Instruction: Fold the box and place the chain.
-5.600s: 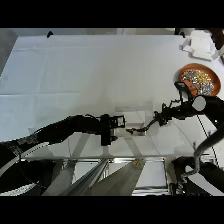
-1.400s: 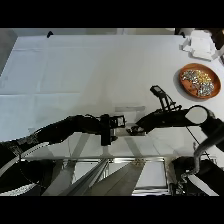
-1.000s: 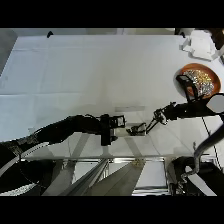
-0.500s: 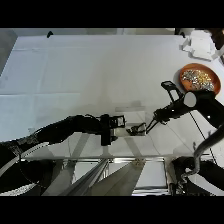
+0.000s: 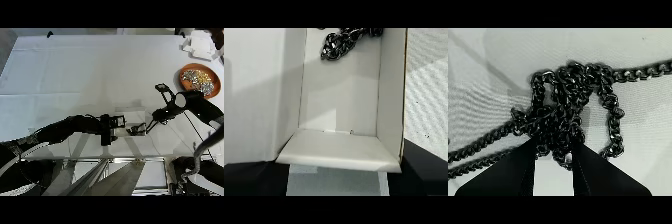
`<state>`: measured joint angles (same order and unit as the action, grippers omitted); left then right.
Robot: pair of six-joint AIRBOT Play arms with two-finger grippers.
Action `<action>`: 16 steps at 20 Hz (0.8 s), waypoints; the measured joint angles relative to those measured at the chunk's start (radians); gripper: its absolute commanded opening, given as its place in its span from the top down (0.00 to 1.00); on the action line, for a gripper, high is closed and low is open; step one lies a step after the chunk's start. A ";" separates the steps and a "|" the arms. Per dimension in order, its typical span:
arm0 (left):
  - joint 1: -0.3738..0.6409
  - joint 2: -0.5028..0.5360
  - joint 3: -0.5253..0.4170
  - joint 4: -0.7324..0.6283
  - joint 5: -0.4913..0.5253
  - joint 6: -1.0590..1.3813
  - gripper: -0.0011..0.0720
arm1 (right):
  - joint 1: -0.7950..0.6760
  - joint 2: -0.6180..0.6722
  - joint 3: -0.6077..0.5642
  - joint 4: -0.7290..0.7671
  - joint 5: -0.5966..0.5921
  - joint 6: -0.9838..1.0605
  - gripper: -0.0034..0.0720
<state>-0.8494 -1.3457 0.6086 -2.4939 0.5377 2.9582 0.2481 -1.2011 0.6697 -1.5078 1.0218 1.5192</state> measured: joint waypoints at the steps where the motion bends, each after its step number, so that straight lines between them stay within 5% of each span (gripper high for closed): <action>1: 0.000 0.000 0.000 0.000 0.000 0.000 0.56 | 0.001 -0.002 -0.001 0.000 -0.002 0.000 0.93; 9: 0.000 0.000 0.000 0.000 0.000 0.000 0.56 | 0.001 0.083 -0.003 0.013 0.013 0.000 0.93; 16: 0.000 0.000 0.000 0.000 0.000 0.000 0.56 | 0.001 0.472 -0.003 0.095 0.062 -0.071 0.93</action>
<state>-0.8494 -1.3453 0.6086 -2.4935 0.5377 2.9582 0.2493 -0.7292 0.6666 -1.4128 1.0840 1.4483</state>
